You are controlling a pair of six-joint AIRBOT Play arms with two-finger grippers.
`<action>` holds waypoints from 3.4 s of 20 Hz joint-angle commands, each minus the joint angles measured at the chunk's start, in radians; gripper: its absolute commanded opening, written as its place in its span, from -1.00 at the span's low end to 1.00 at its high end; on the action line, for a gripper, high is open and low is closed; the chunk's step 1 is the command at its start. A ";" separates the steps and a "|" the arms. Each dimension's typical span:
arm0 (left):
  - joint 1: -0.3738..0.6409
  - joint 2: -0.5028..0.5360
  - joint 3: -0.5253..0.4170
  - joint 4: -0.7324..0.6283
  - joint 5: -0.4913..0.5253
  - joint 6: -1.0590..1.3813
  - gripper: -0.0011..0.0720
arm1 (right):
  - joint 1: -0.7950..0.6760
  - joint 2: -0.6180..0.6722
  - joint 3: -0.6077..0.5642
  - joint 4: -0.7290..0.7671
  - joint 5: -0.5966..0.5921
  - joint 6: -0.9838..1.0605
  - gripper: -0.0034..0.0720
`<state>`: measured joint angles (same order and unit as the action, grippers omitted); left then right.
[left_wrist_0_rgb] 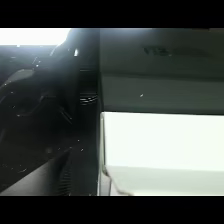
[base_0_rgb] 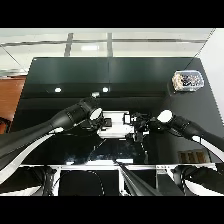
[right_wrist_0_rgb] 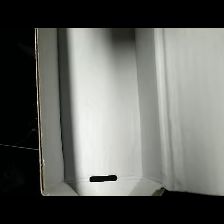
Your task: Fold the box and place the chain.
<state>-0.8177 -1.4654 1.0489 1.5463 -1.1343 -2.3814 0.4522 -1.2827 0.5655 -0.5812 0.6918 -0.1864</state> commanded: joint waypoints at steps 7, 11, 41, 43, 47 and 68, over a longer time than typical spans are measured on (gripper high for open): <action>-0.022 -0.007 0.001 0.009 0.023 0.002 -0.91 | 0.001 0.000 -0.001 0.000 0.000 0.000 -0.12; -0.022 -0.007 0.001 0.007 0.024 0.002 -0.91 | 0.001 0.000 0.000 0.001 0.000 0.000 -0.12; -0.021 -0.007 0.001 0.004 0.004 0.024 -0.90 | 0.038 0.035 -0.001 0.109 -0.008 0.127 -0.41; -0.021 -0.007 0.001 0.004 0.004 0.024 -0.90 | 0.038 0.035 -0.001 0.109 -0.011 0.127 0.16; -0.021 -0.007 0.001 0.004 0.004 0.024 -0.90 | 0.041 0.035 -0.001 0.111 0.003 0.127 0.34; -0.019 -0.007 0.001 0.005 0.004 0.024 -0.90 | -0.526 0.239 -0.202 -0.019 0.344 1.289 -0.87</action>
<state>-0.8371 -1.4719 1.0492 1.5501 -1.1297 -2.3581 -0.1001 -0.9783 0.3950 -0.7464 0.9451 1.2114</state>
